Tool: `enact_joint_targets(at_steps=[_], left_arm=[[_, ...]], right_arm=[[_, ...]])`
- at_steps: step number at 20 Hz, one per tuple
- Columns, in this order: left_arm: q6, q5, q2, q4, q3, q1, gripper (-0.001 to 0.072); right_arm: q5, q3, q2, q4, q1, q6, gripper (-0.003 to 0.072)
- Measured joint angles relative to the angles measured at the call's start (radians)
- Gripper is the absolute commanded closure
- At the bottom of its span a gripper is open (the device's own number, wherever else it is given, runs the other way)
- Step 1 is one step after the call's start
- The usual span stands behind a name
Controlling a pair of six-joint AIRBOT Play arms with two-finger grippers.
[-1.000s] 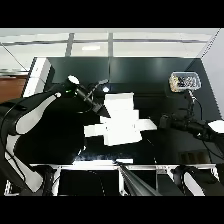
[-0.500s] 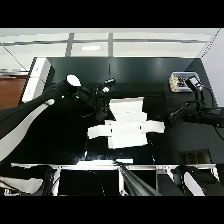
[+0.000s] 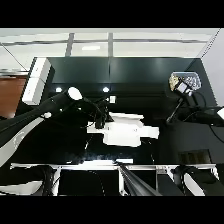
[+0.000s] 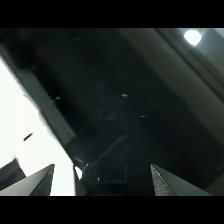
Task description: Fold the box and place the chain.
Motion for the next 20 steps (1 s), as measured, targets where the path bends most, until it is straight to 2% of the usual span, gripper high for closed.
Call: enact_joint_targets(at_steps=[5, 13, 20], left_arm=[[0.031, 0.070, 0.003, 0.006, -0.033, -0.011, 0.0686], [0.042, 0.082, 0.002, 0.007, -0.069, -0.013, 0.0684], [0.042, 0.080, -0.003, 0.026, -0.071, -0.013, 0.0684]], right_arm=[[-0.056, -0.101, -0.006, -0.001, 0.100, -0.033, -0.0002], [-0.169, -0.230, -0.006, -0.002, 0.239, -0.089, -0.0003], [-0.193, -0.294, -0.008, 0.024, 0.266, -0.147, -0.0002]])
